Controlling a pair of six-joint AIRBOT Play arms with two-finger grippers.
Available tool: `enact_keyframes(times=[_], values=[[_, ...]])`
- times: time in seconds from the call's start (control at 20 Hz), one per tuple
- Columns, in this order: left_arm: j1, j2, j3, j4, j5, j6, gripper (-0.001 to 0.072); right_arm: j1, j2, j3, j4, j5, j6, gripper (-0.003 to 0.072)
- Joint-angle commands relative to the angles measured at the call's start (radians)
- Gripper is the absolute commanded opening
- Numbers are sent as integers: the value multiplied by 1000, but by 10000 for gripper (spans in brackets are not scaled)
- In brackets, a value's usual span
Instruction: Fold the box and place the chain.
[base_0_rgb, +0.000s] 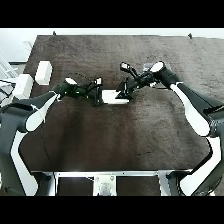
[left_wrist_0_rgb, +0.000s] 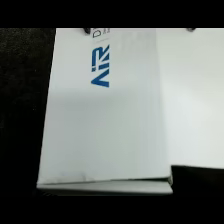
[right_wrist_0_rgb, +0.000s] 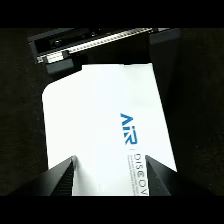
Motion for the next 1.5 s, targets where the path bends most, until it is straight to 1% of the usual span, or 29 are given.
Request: enact_keyframes(times=[0.0, 0.3, 0.45, 0.65, 0.7, 0.85, 0.9, 1.05, 1.1, 1.25, 1.45], values=[[0, 0, 0, 0, 0, 0, 528, 2, -3, 0, -1, -52, -7, 515], [0, 0, 0, 0, 0, 0, 528, 2, -2, 3, 0, -68, -26, 515], [0, 0, 0, 0, 0, 0, 528, 2, -1, 25, 0, -61, -25, 516], [0, 0, 0, 0, 0, 0, 529, -5, 19, 51, 0, 58, -25, 514], [0, 0, 0, 0, 0, 0, 528, -11, 27, 51, 0, 87, -25, 499], [0, 0, 0, 0, 0, 0, 528, -34, 39, 45, 11, 115, -27, 492], [0, 0, 0, 0, 0, 0, 528, -40, 39, 41, 13, 117, -42, 466], [0, 0, 0, 0, 0, 0, 529, -44, 39, 6, 54, 101, -106, 446], [0, 0, 0, 0, 0, 0, 528, -43, 39, -14, 66, 72, -139, 431], [0, 0, 0, 0, 0, 0, 528, -42, 39, -80, 132, 8, -239, 431], [0, 0, 0, 0, 0, 0, 528, -44, 46, -121, 147, 3, -270, 422]])
